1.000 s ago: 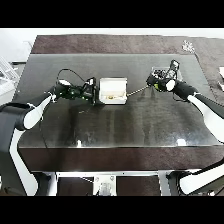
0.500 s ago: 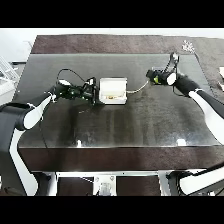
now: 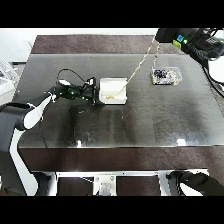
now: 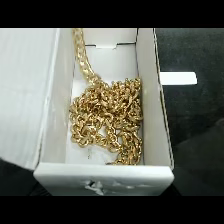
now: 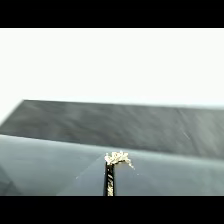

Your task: Fold the box and place the chain.

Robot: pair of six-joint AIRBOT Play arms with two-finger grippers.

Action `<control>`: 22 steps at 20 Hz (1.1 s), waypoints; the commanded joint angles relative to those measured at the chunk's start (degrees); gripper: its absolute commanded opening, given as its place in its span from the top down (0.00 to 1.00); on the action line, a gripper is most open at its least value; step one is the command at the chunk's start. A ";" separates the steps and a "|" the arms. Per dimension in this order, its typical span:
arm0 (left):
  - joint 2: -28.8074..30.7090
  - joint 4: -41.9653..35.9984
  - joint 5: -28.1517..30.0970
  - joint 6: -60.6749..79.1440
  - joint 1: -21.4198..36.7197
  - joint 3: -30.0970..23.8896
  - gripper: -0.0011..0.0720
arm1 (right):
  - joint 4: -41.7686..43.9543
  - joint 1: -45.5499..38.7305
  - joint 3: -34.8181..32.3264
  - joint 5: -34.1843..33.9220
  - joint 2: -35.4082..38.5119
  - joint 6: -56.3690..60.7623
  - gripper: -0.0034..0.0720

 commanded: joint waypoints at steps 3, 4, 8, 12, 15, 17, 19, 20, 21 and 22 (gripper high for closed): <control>0.00 0.02 0.00 0.00 0.04 0.00 0.26 | -3.30 10.23 -0.07 0.55 2.91 -0.63 0.93; 0.00 0.02 0.00 0.00 0.04 0.00 0.26 | -3.06 11.08 -0.09 0.46 2.14 -0.55 0.93; 0.00 0.02 0.02 0.00 0.04 0.00 0.26 | -1.16 14.62 -0.15 0.42 -1.22 0.70 0.93; 0.00 0.02 0.02 0.00 0.04 0.00 0.26 | 1.07 17.97 -0.15 0.33 -5.77 1.73 0.93; 0.00 0.02 0.02 0.00 0.04 0.00 0.26 | 1.07 18.40 -0.15 0.42 -9.16 4.87 0.93; 0.00 0.02 0.00 0.00 0.04 0.00 0.26 | 1.07 18.40 -0.22 0.42 -10.95 6.12 0.93; 0.00 0.02 0.00 0.00 0.07 0.00 0.26 | 1.05 18.34 -1.07 0.42 -12.50 7.43 0.93; 0.00 0.02 0.00 0.00 0.04 0.00 0.26 | 1.05 18.32 -1.84 0.42 -13.09 8.09 0.93; 0.00 0.02 0.00 0.00 0.04 0.00 0.26 | 1.05 18.32 -2.73 0.42 -13.68 9.35 0.93; 0.00 0.02 0.00 0.00 0.04 0.00 0.26 | 1.03 18.32 -3.67 0.39 -14.05 10.19 0.93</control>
